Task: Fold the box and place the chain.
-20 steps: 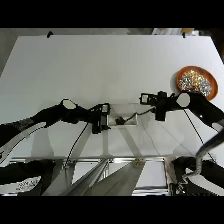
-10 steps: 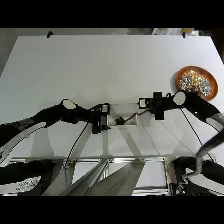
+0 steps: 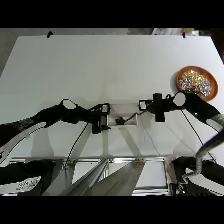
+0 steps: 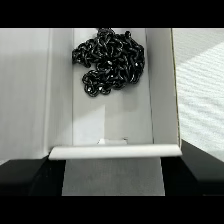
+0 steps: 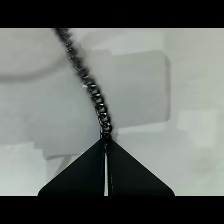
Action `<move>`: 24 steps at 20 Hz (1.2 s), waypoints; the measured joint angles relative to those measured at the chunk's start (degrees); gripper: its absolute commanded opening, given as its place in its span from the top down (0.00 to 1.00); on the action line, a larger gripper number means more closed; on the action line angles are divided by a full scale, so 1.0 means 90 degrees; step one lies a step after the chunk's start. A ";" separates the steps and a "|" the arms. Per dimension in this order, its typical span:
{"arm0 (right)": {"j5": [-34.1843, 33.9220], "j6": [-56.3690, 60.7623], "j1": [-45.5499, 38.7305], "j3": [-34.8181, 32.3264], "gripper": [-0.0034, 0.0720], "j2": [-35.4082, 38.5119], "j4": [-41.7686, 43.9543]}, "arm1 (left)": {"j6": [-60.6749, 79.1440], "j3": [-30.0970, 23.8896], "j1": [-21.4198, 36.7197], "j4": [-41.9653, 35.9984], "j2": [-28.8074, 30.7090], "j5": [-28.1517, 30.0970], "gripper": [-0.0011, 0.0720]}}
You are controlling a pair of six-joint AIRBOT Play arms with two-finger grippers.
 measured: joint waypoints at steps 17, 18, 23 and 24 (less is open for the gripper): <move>0.0107 0.0002 0.0000 0.0007 0.64 0.0221 0.0092 | 0.0002 -0.0002 0.0000 0.0000 0.0000 0.0000 0.64; 0.0063 0.0002 0.0000 0.0007 0.64 0.0177 0.0095 | 0.0002 0.0000 0.0000 0.0000 0.0000 0.0000 0.64; -0.0046 -0.0019 0.0000 0.0012 0.83 -0.0102 0.0102 | 0.0002 -0.0002 0.0000 0.0000 0.0000 0.0000 0.64; -0.0005 -0.0019 0.0000 0.0015 0.94 -0.0138 0.0107 | 0.0002 -0.0002 0.0000 0.0000 0.0000 0.0000 0.64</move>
